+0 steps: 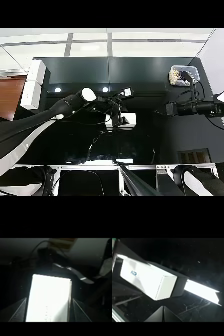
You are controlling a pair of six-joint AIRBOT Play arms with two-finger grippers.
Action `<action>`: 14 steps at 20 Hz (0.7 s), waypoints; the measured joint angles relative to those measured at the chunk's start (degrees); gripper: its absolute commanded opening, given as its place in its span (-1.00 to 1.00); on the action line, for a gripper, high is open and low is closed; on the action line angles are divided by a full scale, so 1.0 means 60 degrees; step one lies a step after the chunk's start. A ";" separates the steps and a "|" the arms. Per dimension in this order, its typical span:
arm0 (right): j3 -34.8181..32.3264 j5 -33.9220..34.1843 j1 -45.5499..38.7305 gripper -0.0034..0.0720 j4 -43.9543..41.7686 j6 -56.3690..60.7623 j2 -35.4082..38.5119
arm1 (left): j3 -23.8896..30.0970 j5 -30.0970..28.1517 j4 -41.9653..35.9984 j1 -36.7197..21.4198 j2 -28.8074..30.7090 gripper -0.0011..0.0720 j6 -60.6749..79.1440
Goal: Fold the box and place the chain.
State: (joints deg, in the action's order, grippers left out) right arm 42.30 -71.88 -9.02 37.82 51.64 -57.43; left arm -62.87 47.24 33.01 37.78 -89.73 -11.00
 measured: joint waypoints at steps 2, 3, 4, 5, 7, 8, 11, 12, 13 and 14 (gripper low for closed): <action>0.0000 0.0022 0.0000 -0.87 0.0011 -0.0033 0.0004 | -0.0051 0.0055 0.0153 0.0004 -0.0066 0.98 -0.0102; 0.0000 0.0044 0.0000 -0.87 0.0018 -0.0040 0.0000 | -0.0062 0.0087 0.0255 0.0004 -0.0091 0.98 -0.0142; 0.0000 0.0044 0.0000 -0.87 0.0018 -0.0055 0.0000 | -0.0076 0.0160 0.0313 0.0004 -0.0102 0.98 -0.0171; 0.0000 0.0044 0.0000 -0.87 0.0018 -0.0062 0.0004 | -0.0084 0.0160 0.0346 0.0004 -0.0117 0.98 -0.0178; 0.0000 0.0069 0.0000 -0.87 0.0022 -0.0066 0.0004 | -0.0098 0.0211 0.0426 0.0004 -0.0124 0.98 -0.0211; 0.0000 0.0066 0.0000 -0.87 0.0025 -0.0069 0.0000 | -0.0102 0.0211 0.0474 0.0015 -0.0127 0.98 -0.0219; 0.0000 0.0073 0.0000 -0.87 0.0025 -0.0073 0.0000 | -0.0106 0.0302 0.0933 0.0036 -0.0131 0.98 -0.0233; 0.0000 0.0073 0.0000 -0.87 0.0025 -0.0073 0.0004 | -0.0106 0.0310 0.1191 0.0069 -0.0131 0.98 -0.0237; 0.0000 0.0084 0.0000 -0.87 0.0025 -0.0073 0.0004 | -0.0106 0.0310 0.1494 0.0135 -0.0135 0.98 -0.0237; 0.0000 0.0095 0.0000 -0.87 0.0025 -0.0073 0.0004 | -0.0106 0.0306 0.1825 0.0222 -0.0146 0.97 -0.0259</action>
